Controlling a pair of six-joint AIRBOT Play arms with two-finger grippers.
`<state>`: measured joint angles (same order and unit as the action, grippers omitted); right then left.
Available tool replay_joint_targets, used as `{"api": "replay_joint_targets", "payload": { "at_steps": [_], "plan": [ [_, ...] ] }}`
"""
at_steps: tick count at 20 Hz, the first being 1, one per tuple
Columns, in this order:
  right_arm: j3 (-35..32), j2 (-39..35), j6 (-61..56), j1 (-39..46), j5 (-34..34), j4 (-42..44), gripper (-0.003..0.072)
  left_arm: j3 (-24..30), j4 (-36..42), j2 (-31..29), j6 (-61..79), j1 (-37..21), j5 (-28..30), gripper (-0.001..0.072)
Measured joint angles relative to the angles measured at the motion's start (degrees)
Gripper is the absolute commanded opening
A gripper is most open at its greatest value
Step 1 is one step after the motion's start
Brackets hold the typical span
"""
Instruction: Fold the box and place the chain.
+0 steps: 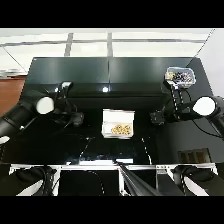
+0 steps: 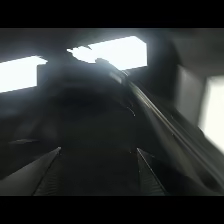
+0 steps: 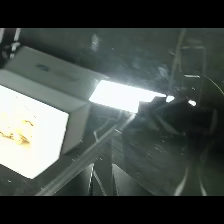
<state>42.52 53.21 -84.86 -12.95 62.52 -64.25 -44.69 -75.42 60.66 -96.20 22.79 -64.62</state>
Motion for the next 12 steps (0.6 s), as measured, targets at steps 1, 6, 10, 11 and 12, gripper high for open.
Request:
{"api": "replay_joint_targets", "payload": {
  "at_steps": [1, 6, 10, 11, 12],
  "plan": [
    [0.0, 0.0, 0.0, 0.0, -0.2, 0.7, 0.0125, 2.7, 6.2, -0.4, 10.3, -2.9, 1.3, 0.0545],
    [0.0, 0.0, -0.2, 0.0, -1.1, 3.2, 0.0125, 11.6, 21.9, -0.4, 59.9, -5.4, 7.3, 0.0654],
    [0.0, 0.0, -0.4, 0.0, -1.4, 3.9, 0.0125, 13.4, 28.6, 2.1, 79.4, -3.4, 13.6, 0.0720],
    [0.0, 0.0, -0.4, 0.0, -1.5, 4.0, 0.0125, 13.6, 29.5, 3.0, 84.2, -3.1, 14.6, 0.0720],
    [0.0, 0.0, -0.4, 0.0, -1.6, 4.0, 0.0125, 13.7, 30.4, 3.9, 89.4, -2.8, 15.5, 0.0720]
  ]
}}
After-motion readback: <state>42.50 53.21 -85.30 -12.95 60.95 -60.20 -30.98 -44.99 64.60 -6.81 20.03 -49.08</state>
